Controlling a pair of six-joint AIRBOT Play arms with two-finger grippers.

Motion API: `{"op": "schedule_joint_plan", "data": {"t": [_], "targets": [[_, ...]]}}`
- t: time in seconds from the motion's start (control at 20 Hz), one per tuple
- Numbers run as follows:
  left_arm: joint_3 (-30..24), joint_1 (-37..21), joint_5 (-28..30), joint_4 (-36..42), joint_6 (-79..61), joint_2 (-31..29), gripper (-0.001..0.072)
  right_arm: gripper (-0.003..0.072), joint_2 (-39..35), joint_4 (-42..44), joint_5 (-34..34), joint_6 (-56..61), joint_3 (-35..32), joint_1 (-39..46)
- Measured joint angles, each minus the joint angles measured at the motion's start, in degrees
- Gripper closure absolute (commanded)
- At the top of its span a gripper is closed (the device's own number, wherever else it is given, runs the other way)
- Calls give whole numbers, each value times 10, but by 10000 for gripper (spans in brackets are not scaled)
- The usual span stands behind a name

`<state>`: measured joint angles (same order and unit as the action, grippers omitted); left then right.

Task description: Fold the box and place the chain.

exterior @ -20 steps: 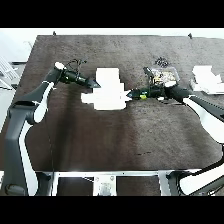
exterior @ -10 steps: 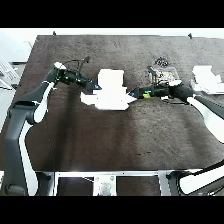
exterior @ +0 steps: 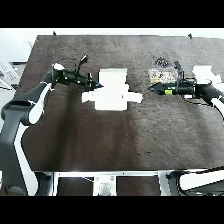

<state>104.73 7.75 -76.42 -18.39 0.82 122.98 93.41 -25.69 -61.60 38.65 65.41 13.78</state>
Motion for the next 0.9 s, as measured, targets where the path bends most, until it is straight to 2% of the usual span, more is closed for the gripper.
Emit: {"op": "schedule_joint_plan", "data": {"t": [0.15, 0.3, 0.35, 0.9], "targets": [[-73, 9, 61, 18, -92, -22, 695, 532, -2, 31, 10, -37, -24, 6], [-110, 14, 91, 31, -158, -29, 695, 538, -2, 70, 20, -77, -44, 9], [-117, 16, 97, 33, -175, -30, 695, 564, -3, 80, 21, -89, -49, 9], [-132, 20, 101, 65, -252, -19, 694, 565, -86, 138, 38, -163, -141, 11]]}}
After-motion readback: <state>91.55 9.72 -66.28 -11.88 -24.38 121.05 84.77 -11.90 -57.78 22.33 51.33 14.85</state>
